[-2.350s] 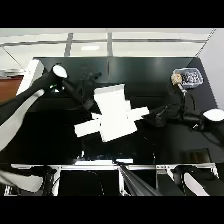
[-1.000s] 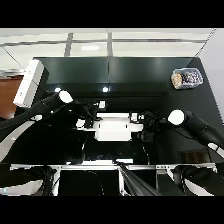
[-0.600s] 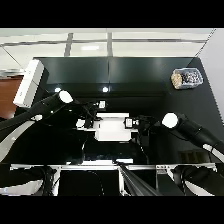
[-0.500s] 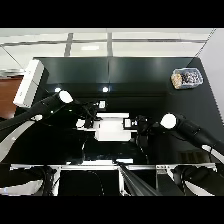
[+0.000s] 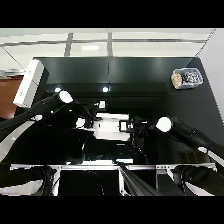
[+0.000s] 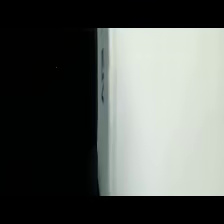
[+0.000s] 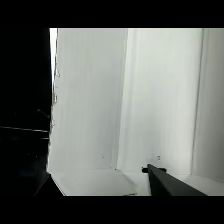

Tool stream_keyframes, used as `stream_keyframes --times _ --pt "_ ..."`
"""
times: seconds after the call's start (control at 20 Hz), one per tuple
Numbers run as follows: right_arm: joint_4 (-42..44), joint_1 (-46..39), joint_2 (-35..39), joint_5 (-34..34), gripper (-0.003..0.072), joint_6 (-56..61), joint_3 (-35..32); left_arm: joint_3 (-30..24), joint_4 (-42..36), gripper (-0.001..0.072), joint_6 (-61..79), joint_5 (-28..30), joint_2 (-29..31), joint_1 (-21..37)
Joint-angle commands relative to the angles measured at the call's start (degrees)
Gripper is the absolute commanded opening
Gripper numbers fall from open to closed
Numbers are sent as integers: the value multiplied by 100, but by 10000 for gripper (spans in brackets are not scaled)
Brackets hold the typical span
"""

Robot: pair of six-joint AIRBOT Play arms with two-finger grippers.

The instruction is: Fold the box and place the chain.

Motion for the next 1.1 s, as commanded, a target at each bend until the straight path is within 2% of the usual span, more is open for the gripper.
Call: stream_keyframes --times 0.0,0.3,0.6,0.85,1.05 --pt "59 -37 177 -162 632 118 70 4 0 28 -11 -2 -4 -2" --pt "-24 -529 400 -166 632 -162 140 4 -2 28 -13 -26 -4 -4" --pt "997 -1115 358 28 632 -1274 245 4 -151 29 -31 -26 -4 -50" --pt "1902 -1178 -166 46 632 -2240 245 4 -151 29 -35 -26 -4 -50" --pt "1982 -1353 -533 420 632 -2645 243 4 -149 29 -144 -26 -4 -50"
